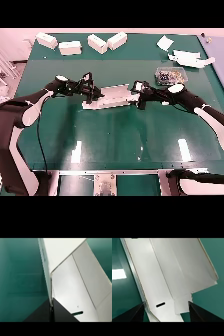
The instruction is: Fold the box and place the chain.
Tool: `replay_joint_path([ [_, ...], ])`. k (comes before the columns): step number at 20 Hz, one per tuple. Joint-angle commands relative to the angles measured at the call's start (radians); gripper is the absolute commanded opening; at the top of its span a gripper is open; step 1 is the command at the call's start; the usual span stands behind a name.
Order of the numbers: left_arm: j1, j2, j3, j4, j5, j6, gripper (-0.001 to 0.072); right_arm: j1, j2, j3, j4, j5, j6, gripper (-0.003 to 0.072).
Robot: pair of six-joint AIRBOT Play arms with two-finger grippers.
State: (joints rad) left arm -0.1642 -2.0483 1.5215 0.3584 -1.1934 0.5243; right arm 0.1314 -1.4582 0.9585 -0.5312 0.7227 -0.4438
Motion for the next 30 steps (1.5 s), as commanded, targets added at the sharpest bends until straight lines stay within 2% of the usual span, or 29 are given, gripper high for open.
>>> replay_joint_path([
  [1,0.000,0.000,0.000,0.069,0.002,0.000,0.0025,-0.036,-0.043,0.044,0.026,0.082,-0.101,0.0620],
  [8,0.000,0.000,0.000,0.069,0.007,0.000,0.0025,-0.071,-0.118,0.137,0.026,0.214,-0.144,0.0620],
  [15,0.000,0.000,0.000,0.069,0.007,0.000,0.0025,-0.079,-0.216,0.255,0.023,0.286,-0.143,0.0621],
  [23,0.000,0.000,0.000,0.077,0.007,0.000,0.0025,-0.116,-0.267,0.298,0.004,0.306,-0.144,0.0621],
  [30,0.000,0.000,0.000,0.080,0.006,0.000,0.0026,-0.121,-0.349,0.405,-0.002,0.374,-0.142,0.0621],
])
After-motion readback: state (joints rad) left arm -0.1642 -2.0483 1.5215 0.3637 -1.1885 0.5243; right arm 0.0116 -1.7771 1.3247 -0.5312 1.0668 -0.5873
